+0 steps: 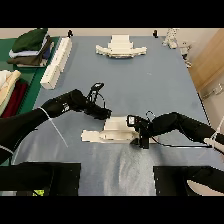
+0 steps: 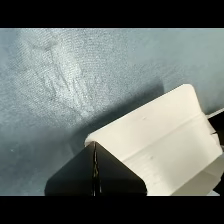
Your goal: Fold the box.
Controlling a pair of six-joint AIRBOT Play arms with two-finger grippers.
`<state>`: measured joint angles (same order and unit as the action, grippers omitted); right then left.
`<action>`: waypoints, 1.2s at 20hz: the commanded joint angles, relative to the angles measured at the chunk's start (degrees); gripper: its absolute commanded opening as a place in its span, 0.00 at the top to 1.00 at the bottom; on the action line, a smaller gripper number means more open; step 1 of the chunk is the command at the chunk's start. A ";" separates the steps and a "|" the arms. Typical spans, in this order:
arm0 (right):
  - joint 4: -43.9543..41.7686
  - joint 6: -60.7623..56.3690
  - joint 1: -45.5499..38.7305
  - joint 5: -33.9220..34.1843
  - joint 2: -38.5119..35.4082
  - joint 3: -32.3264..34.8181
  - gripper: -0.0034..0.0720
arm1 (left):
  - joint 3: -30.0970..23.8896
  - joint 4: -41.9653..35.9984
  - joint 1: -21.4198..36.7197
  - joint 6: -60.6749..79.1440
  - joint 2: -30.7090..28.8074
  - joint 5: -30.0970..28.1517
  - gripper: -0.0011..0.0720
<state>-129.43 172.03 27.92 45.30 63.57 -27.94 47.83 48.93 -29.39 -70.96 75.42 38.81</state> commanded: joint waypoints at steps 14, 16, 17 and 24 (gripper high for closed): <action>0.00 0.00 0.00 0.02 -0.02 -0.07 0.29 | -2.67 4.02 0.07 27.93 -27.56 21.94 0.97; 0.00 0.00 0.00 0.02 -0.02 -0.07 0.29 | -4.94 5.55 0.07 33.86 -29.70 22.86 0.97; 0.00 0.00 0.00 0.00 -0.02 -0.07 0.29 | -5.51 6.84 0.07 37.62 -30.14 23.98 0.97; 0.00 0.00 0.00 0.02 -0.04 -0.07 0.29 | -11.02 4.52 6.93 53.77 -28.41 21.07 0.08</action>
